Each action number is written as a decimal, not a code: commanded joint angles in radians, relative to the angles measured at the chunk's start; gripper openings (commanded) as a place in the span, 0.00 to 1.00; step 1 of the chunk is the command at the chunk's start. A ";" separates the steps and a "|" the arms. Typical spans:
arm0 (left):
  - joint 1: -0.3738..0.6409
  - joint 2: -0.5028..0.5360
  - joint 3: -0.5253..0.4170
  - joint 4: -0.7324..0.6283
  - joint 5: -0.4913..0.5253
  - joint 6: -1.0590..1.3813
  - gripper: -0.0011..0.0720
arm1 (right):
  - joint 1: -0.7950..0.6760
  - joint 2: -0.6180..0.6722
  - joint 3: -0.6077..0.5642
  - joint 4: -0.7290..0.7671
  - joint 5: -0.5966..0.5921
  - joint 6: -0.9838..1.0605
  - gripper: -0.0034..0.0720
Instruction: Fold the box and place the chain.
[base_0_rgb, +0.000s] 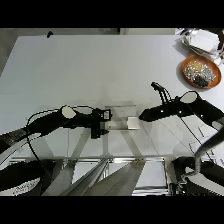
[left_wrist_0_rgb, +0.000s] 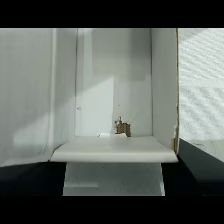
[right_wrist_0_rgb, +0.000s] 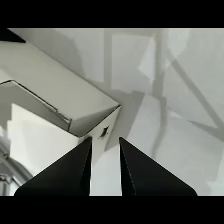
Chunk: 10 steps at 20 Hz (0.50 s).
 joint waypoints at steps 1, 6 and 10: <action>0.000 0.000 0.000 0.000 0.000 0.000 0.20 | 0.006 0.013 0.016 -0.013 0.051 0.019 0.30; 0.000 0.000 0.000 0.000 0.000 0.000 0.20 | 0.006 0.036 0.023 -0.026 0.126 0.022 0.31; 0.000 0.000 0.000 0.000 0.001 0.000 0.20 | 0.025 0.036 0.023 -0.036 0.158 0.023 0.59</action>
